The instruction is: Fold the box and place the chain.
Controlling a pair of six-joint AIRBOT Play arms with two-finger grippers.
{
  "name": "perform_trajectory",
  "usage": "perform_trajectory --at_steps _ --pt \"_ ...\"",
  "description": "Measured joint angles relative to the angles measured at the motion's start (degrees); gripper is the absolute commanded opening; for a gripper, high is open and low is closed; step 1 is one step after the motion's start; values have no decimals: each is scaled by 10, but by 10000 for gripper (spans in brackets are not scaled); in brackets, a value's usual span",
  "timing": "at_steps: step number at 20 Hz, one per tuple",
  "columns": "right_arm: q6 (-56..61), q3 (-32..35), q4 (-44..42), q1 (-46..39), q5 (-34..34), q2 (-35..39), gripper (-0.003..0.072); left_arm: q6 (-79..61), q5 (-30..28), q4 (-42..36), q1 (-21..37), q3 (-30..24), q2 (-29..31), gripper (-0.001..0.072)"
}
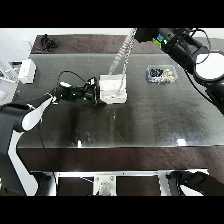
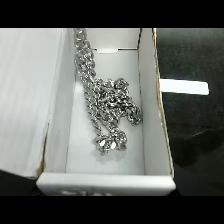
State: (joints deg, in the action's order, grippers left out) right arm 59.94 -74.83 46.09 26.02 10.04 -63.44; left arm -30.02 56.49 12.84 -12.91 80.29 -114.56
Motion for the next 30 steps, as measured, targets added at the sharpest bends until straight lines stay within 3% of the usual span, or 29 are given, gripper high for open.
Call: perform_trajectory --at_steps 7,17,29,30 --pt "-17 8 0 28 4 2 7 0 0 0 0 0 0 466" --pt "-5 73 -2 35 4 -38 7 0 0 0 0 0 0 466" --pt "-3 142 -1 33 16 -188 7 0 0 0 0 0 0 466" --pt "-3 151 0 33 21 -192 52 0 0 0 0 0 0 466"
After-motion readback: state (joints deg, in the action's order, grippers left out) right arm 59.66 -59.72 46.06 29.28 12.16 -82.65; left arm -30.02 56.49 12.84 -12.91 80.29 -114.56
